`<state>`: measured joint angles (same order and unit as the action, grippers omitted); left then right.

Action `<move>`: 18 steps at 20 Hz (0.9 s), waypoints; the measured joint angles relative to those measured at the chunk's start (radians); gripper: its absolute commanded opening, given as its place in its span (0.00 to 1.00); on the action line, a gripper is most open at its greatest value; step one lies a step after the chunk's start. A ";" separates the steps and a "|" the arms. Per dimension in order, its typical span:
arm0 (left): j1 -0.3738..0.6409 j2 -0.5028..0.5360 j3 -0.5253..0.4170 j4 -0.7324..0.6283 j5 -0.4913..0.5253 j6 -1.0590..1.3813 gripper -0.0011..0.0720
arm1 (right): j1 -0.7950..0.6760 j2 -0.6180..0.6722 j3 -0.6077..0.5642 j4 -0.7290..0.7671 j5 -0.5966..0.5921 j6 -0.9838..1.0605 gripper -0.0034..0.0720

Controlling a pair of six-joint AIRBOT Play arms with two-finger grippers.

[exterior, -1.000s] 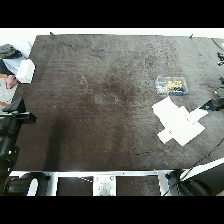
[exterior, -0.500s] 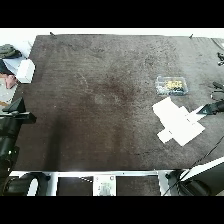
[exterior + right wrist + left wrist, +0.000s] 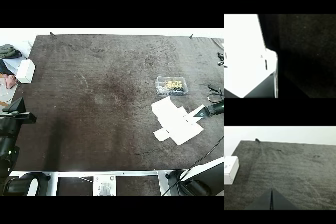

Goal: Fold the box and place the chain.

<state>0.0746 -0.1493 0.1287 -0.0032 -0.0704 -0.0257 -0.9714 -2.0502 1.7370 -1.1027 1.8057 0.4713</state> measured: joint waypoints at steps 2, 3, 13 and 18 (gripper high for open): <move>0.000 0.000 0.000 0.000 0.000 0.000 0.03 | 0.002 0.003 -0.004 0.007 0.001 -0.001 0.04; 0.000 0.000 0.000 0.000 0.000 0.000 0.03 | 0.003 0.010 -0.011 0.020 0.001 -0.001 0.04; 0.000 0.000 0.000 0.000 0.000 0.000 0.03 | 0.090 0.316 -0.481 0.307 -0.006 -0.074 0.04; 0.000 0.000 0.000 0.000 0.000 0.000 0.03 | 0.272 0.493 -0.813 0.581 -0.173 -0.140 0.03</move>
<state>0.0746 -0.1493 0.1287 -0.0032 -0.0704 -0.0257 -0.6991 -1.5570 0.9237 -0.5213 1.6325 0.3317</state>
